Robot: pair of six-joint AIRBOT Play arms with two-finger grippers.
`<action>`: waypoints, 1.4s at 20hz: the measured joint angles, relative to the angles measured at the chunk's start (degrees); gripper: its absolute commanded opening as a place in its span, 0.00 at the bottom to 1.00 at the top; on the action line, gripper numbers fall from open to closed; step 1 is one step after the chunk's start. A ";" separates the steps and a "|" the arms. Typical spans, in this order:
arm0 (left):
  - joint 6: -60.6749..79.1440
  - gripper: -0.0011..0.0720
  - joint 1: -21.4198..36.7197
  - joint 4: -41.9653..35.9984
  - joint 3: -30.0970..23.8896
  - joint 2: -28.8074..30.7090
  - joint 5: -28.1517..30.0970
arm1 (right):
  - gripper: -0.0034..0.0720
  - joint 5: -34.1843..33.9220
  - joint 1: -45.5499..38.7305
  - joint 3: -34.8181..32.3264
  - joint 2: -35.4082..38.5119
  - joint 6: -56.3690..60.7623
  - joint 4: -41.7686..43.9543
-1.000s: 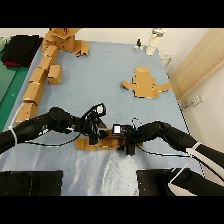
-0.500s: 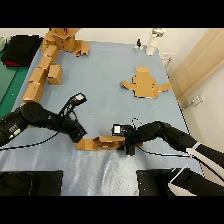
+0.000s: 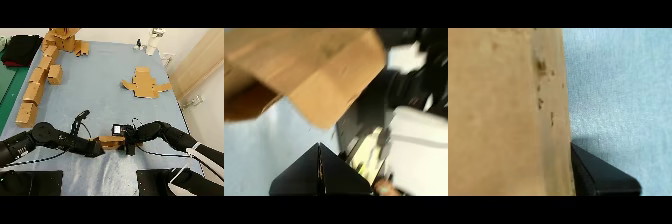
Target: Fold the box.
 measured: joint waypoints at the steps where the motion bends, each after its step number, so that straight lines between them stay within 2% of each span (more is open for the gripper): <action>1: 0.24 0.03 -0.79 -2.32 -0.28 -0.50 4.07 | 0.64 -0.02 0.00 0.00 0.00 0.00 0.00; 5: 4.11 0.03 -2.21 -11.65 -0.83 -4.02 14.03 | 0.64 -0.09 0.00 0.00 0.02 0.00 0.00; 7: 10.64 0.03 -2.51 -20.00 -0.70 -6.86 17.03 | 0.64 -0.11 0.00 0.00 0.00 0.00 0.00; 11: 22.40 0.03 -2.69 -33.09 0.83 -13.51 19.34 | 0.64 -0.15 0.00 0.00 0.00 0.00 0.00; 16: 27.10 0.03 -1.99 -37.33 1.92 -18.69 20.55 | 0.64 -0.17 -0.02 0.00 0.00 0.13 0.09; 21: 28.06 0.03 -0.42 -37.59 2.32 -19.63 18.47 | 0.64 -0.15 -0.02 -0.02 0.00 0.11 0.11; 28: 28.39 0.03 -0.07 -37.48 2.60 -19.80 5.79 | 0.64 -0.13 0.04 -0.02 0.02 -0.24 -0.17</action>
